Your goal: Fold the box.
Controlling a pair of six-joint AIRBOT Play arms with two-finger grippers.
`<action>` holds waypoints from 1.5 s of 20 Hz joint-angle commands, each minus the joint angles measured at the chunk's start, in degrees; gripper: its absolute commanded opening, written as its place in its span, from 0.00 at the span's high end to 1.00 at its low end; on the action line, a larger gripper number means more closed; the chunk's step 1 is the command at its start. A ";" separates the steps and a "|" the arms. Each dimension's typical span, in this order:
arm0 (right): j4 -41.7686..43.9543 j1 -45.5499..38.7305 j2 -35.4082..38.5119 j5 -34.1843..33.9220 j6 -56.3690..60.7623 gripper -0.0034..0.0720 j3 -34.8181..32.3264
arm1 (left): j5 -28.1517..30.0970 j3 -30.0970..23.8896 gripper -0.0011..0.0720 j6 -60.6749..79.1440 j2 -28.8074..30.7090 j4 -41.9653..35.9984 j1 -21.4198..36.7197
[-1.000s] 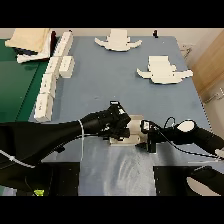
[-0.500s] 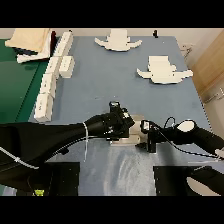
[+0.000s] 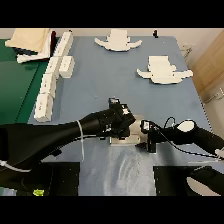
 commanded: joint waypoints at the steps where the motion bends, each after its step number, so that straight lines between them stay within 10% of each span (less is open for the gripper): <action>1: 0.00 0.07 -0.02 0.00 0.02 0.29 -0.02 | -3.54 1.07 0.21 1.79 4.17 -0.07 1.49; 4: 0.00 0.07 -0.02 0.00 0.02 0.29 -0.02 | -5.11 1.11 0.26 5.44 10.82 -3.17 5.33; 7: 0.00 0.07 -0.02 0.00 0.02 0.29 -0.02 | -9.44 1.11 0.94 18.71 17.29 -10.03 12.09; 17: 0.00 0.07 -0.02 0.02 0.02 0.29 -0.02 | 1.27 -3.23 0.97 74.03 21.00 -8.28 16.65; 22: -0.02 0.07 -0.02 0.00 0.02 0.29 -0.02 | 18.05 -25.03 0.96 108.74 29.88 -26.53 31.17; 23: -0.02 0.07 -0.02 0.00 0.02 0.29 -0.02 | 20.13 -29.38 0.95 117.31 31.50 -29.97 32.72; 25: -0.02 0.07 -0.02 0.00 0.02 0.29 -0.02 | 26.93 -36.63 0.03 132.91 32.72 -37.38 33.90; 30: -0.02 0.07 -0.02 0.00 0.02 0.29 -0.02 | 36.83 -46.71 0.03 156.76 32.70 -56.61 32.76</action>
